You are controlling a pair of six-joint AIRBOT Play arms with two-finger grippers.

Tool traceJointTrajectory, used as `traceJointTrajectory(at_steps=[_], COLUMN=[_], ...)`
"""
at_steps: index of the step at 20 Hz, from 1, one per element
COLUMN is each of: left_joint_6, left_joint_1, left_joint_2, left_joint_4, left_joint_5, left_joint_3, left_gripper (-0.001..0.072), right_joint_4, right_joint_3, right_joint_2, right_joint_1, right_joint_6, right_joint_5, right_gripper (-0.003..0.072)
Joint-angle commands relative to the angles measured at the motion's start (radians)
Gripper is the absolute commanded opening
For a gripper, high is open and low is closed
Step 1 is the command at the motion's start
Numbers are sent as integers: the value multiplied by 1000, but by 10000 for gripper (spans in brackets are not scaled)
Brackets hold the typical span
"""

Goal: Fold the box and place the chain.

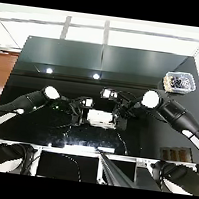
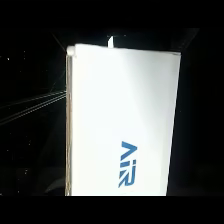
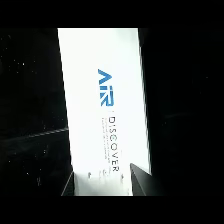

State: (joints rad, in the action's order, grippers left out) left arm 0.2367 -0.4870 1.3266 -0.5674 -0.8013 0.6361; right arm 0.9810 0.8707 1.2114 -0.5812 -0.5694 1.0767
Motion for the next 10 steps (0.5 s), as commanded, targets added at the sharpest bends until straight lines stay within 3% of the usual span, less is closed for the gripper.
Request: traceJointTrajectory(at_steps=[1, 10], left_joint_6=[-1, -1], left_joint_1=[1, 1], left_joint_2=[0, 0], left_joint_4=[0, 0], left_joint_5=[5, 5], left_joint_3=[0, 0], left_gripper=[463, 463], right_joint_4=[19, 24], right_joint_3=[0, 0], right_joint_2=[3, 40], right_joint_1=[0, -1], right_joint_6=[-1, 0], right_joint_5=[-2, -16], right_gripper=[386, 387])
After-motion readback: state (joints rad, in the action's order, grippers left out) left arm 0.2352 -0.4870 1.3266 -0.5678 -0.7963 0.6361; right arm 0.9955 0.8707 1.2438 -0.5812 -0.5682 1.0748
